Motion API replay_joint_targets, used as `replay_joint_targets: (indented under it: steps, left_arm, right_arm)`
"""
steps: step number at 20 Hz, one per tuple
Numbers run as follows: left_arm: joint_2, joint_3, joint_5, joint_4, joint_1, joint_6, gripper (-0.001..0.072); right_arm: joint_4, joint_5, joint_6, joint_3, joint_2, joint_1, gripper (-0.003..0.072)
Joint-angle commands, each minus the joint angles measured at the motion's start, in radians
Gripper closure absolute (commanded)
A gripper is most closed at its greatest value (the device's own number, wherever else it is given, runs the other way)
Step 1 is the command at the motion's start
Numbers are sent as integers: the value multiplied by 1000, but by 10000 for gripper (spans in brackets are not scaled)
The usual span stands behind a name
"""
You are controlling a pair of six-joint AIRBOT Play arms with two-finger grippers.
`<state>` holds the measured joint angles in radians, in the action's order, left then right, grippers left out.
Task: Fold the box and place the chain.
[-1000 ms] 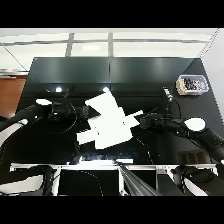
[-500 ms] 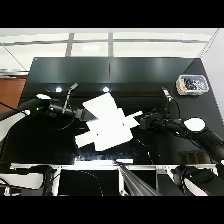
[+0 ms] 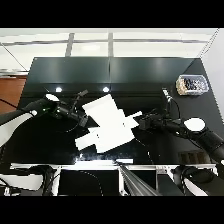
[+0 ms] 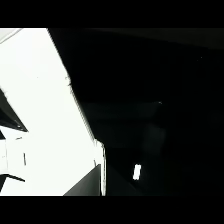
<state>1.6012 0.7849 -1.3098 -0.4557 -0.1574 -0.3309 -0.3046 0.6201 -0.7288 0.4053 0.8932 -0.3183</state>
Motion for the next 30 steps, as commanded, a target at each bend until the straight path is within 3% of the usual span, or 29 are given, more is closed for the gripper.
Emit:
replay_joint_targets:
  steps: [1, 3, 4, 5, 6, 10, 14, 17, 22, 30]
  left_arm:
    - [0, 1, 15, -16, 5, 36, 681]
    - [0, 1, 2, -15, 24, 43, 681]
    - [0, 1, -9, -15, 29, 43, 682]
    - [-1, 1, -17, -16, 29, 44, 682]
    - [-5, 2, -24, -17, 28, 49, 683]
    - [-67, 2, -14, -71, 13, 78, 687]
    - [-241, -2, 113, -169, -49, 168, 687]
    - [-298, -4, 164, -170, -127, 467, 685]
    - [-247, -5, 338, -176, -167, 484, 685]
    - [-190, -7, 357, -266, -205, 484, 684]
  right_arm:
    - [-5, 6, -1, -1, -1, -1, 669]
    - [-14, 14, -1, 0, -1, 1, 666]
    - [-14, 26, -1, 0, -1, 8, 513]
    - [-16, 39, -1, 3, -1, 22, 162]
    - [-36, 68, -1, 15, -1, 46, 28]
    - [-261, 295, -1, 142, -1, 204, 29]
    - [-534, 454, 18, 235, -1, 270, 29]
    - [-550, 452, 134, 235, -1, 248, 29]
    - [-562, 397, 286, 235, 0, 158, 29]
    - [-599, 266, 420, 234, 8, 98, 29]
